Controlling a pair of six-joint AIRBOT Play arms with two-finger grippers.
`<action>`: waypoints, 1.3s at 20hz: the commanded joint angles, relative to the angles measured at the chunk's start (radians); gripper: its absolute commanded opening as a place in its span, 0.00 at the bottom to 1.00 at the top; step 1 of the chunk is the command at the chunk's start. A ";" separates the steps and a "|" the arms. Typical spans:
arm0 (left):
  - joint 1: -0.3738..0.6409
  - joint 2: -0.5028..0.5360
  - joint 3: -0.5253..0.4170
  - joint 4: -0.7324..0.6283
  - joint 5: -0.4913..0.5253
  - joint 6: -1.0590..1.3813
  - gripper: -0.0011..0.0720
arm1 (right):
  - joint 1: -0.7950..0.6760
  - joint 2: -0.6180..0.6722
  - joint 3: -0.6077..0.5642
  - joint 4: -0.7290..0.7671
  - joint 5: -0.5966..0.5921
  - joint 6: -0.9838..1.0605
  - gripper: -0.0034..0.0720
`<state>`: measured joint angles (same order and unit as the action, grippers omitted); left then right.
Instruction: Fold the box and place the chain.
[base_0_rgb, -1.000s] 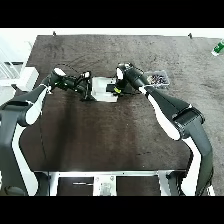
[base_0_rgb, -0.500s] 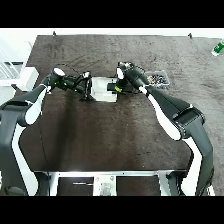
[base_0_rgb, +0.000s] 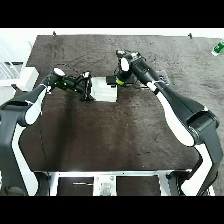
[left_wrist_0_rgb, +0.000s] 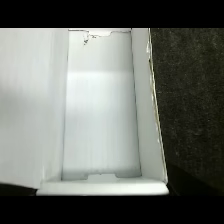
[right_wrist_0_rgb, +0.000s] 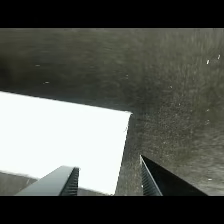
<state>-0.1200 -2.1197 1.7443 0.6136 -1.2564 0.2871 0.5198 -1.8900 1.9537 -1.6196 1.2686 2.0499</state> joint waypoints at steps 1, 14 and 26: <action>-0.001 0.000 0.000 0.000 0.000 -0.002 0.69 | -0.015 0.080 0.001 -0.024 0.012 -0.137 0.66; -0.001 0.000 0.000 0.000 0.000 -0.002 0.69 | -0.368 0.148 -0.077 0.030 -0.073 -0.438 0.73; -0.001 0.000 0.000 0.000 0.000 -0.003 0.69 | -0.523 0.106 -0.359 0.383 -0.341 -0.701 0.58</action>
<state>-0.1200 -2.1197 1.7443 0.6132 -1.2564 0.2844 0.0048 -1.7622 1.6169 -1.3109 0.9634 1.4075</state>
